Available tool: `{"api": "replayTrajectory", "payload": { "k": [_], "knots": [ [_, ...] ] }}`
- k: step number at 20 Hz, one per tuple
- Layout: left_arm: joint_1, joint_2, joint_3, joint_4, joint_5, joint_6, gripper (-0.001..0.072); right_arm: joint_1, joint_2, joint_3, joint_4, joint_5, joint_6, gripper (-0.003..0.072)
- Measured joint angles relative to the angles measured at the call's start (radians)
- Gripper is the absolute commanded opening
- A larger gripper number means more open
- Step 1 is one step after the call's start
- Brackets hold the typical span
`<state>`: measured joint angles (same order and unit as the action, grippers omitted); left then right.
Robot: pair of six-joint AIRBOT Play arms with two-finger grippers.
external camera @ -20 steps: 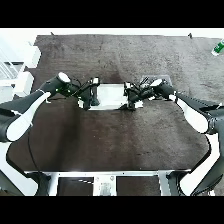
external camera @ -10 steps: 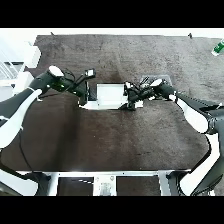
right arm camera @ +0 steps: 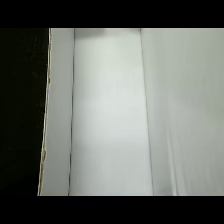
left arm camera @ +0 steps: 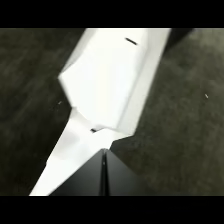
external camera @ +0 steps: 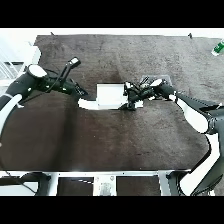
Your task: Fold the box and place the chain.
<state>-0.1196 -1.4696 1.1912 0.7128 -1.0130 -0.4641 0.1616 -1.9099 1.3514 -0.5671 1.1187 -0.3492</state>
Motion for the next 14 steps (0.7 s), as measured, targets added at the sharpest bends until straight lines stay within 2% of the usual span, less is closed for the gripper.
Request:
{"api": "replayTrajectory", "payload": {
  "k": [2,5,9,14],
  "knots": [
    [0.011,0.05,-0.062,0.003,0.071,-0.145,0.0018,0.0,0.0,0.0,0.0,0.0,0.0,0.0563],
    [0.068,0.086,-0.106,0.011,0.092,-0.323,0.0018,0.0,0.0,0.0,0.0,0.0,0.0,0.0563],
    [0.176,0.09,-0.126,0.016,0.066,-0.462,0.0018,0.0,0.0,0.0,0.002,0.001,0.0,0.0563],
    [0.237,-0.003,-0.132,0.016,-0.018,-0.536,0.0018,0.0,0.0,0.0,0.002,0.001,0.0,0.0563]
  ]
}}
